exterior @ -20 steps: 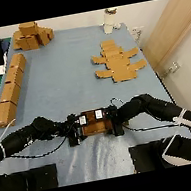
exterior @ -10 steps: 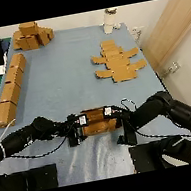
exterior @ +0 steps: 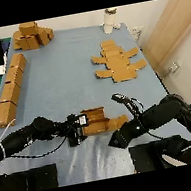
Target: Fold the box.
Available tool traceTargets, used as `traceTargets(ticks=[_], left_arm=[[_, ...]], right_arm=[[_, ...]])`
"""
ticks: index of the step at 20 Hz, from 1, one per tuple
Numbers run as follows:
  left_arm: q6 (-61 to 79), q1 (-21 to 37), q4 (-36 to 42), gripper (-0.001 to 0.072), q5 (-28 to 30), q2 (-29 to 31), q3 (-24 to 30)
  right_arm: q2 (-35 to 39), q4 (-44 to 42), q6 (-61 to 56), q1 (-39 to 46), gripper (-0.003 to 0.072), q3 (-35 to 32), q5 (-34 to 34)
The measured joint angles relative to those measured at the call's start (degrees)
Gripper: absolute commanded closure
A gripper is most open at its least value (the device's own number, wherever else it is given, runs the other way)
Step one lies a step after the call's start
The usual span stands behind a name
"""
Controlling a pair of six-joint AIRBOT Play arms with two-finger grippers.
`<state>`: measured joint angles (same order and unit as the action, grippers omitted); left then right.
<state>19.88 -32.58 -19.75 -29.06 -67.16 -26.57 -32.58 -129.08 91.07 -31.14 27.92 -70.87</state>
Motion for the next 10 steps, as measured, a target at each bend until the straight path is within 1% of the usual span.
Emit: traceTargets(ticks=[2,3,4,5,7,10], left_arm=[[0.0,0.0,0.0,0.0238,0.0,0.0,0.0],[0.0,0.0,0.0,0.0238,0.0,0.0,0.0],[0.0,0.0,0.0,0.0238,0.0,0.0,0.0],[0.0,0.0,0.0,0.0238,0.0,0.0,0.0],[0.0,0.0,0.0,0.0238,0.0,0.0,0.0],[0.0,0.0,0.0,0.0238,0.0,0.0,0.0]], right_arm=[[-1.9,-1.3,-4.0,0.0,0.0223,0.1,4.9],[-3.5,-1.8,-5.3,0.0,0.0268,0.3,7.8],[-5.8,-2.1,-6.0,0.0,0.0435,0.9,10.7],[-8.3,-2.4,-6.5,0.0,0.0483,1.8,13.0],[-14.6,-2.7,-6.3,0.1,0.0483,4.9,16.5],[-23.7,-2.5,-3.5,0.1,0.0482,10.6,19.3]])
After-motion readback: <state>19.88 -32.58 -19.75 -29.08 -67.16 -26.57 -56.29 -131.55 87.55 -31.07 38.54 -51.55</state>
